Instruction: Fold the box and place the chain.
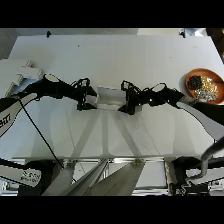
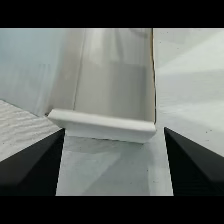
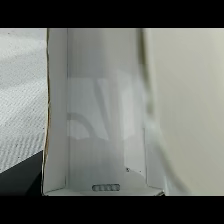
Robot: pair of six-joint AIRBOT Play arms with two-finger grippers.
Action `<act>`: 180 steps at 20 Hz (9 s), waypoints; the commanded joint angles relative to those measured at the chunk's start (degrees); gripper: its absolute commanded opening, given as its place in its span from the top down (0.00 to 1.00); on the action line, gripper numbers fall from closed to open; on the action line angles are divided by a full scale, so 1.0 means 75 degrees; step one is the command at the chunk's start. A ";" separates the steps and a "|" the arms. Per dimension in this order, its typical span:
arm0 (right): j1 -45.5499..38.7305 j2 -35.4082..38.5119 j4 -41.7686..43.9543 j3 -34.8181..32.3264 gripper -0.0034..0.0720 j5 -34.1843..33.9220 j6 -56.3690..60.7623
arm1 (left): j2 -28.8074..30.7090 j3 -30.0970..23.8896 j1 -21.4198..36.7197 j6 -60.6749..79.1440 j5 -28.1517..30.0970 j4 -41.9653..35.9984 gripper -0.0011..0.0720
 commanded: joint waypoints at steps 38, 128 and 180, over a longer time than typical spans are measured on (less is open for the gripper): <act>0.0003 0.0003 0.0017 -0.0003 0.51 -0.0015 0.0006 | -0.0734 0.0933 -0.0245 -0.0361 -0.0635 0.0239 0.03; -0.0545 0.3561 -0.3943 -0.0003 0.94 0.1926 0.4252 | -0.0714 0.0933 -0.0676 -0.0367 -0.0670 0.0781 0.45; 0.0379 0.3416 -0.5388 0.0289 0.55 0.2177 0.6248 | -0.0714 0.0933 -0.0676 -0.0370 -0.0697 0.0781 0.45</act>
